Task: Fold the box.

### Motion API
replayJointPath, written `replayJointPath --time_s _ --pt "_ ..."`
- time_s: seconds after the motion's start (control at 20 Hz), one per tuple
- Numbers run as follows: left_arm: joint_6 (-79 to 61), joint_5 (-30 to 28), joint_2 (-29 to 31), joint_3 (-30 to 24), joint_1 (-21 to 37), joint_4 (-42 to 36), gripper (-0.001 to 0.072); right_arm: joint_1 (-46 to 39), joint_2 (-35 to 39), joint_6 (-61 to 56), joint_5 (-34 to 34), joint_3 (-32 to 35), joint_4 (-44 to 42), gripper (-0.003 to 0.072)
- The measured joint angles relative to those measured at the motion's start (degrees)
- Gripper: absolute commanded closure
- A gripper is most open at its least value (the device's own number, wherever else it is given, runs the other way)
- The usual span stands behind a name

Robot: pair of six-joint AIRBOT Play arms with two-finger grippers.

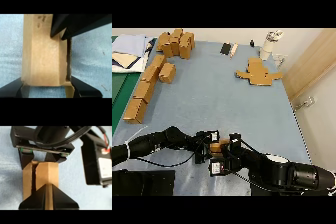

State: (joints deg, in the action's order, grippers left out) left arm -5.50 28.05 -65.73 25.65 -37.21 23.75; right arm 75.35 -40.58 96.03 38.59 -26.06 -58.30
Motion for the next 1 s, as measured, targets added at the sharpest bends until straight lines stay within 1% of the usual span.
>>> replayJointPath --time_s 0.3,0.75,0.8,0.85,0.9,1.0 --pt "0.0 0.0 0.0 0.0 0.0 0.02 0.0258 0.02 -0.85 -0.07 -0.11 0.0 -1.46 0.0568" --pt "-0.07 0.02 0.0 0.0 0.0 0.04 0.0258 0.07 -1.01 -0.04 -0.37 0.0 -7.34 0.0565" --pt "-0.07 0.02 0.0 0.0 0.0 0.04 0.0258 0.07 -0.96 -0.04 -0.35 0.0 -8.17 0.0557" --pt "-0.07 0.02 0.0 0.0 0.0 0.04 0.0258 0.07 -0.81 -0.09 -0.31 -0.02 -8.85 0.0475" --pt "-0.04 0.02 0.0 0.0 0.0 0.04 0.0258 0.07 -0.31 -0.63 -0.11 -0.26 -9.38 0.0444" --pt "-0.04 0.02 0.0 0.0 0.0 0.04 0.0258 0.07 1.64 -4.0 0.72 -1.4 -10.08 0.0444"
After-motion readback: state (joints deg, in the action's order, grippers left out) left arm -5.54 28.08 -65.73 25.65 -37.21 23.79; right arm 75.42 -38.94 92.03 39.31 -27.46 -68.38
